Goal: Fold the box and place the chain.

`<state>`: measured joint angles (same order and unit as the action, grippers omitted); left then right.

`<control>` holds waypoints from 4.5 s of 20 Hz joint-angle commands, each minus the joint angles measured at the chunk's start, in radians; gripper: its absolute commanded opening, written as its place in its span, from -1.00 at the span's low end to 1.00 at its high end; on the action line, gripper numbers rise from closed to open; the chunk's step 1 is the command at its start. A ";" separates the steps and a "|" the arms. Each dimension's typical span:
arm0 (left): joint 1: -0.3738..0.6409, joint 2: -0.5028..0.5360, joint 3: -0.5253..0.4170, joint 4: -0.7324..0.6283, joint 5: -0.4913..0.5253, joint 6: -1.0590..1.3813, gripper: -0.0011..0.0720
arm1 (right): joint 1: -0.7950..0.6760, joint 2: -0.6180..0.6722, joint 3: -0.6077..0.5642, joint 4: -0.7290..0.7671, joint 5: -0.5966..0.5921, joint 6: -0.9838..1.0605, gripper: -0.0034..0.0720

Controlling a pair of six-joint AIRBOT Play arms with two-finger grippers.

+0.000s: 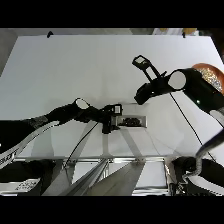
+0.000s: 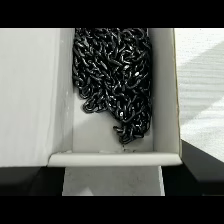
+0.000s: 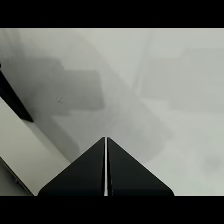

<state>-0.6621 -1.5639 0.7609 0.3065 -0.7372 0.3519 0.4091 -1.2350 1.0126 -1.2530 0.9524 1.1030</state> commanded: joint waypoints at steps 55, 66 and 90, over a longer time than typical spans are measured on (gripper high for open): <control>0.000 0.001 0.000 0.000 0.000 0.000 -0.11 | 0.240 0.192 -0.267 0.023 -0.079 -0.557 -0.68; 0.000 0.001 0.000 0.000 0.000 0.000 -0.11 | 0.240 0.190 -0.321 0.039 -0.050 -0.554 -0.54; 0.000 0.001 0.000 0.000 0.000 0.000 -0.11 | 0.206 0.221 -0.334 0.087 -0.014 -0.498 -0.87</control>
<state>-0.6621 -1.5635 0.7609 0.3065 -0.7372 0.3519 0.6167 -1.0077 0.6846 -1.1664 0.9089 0.6022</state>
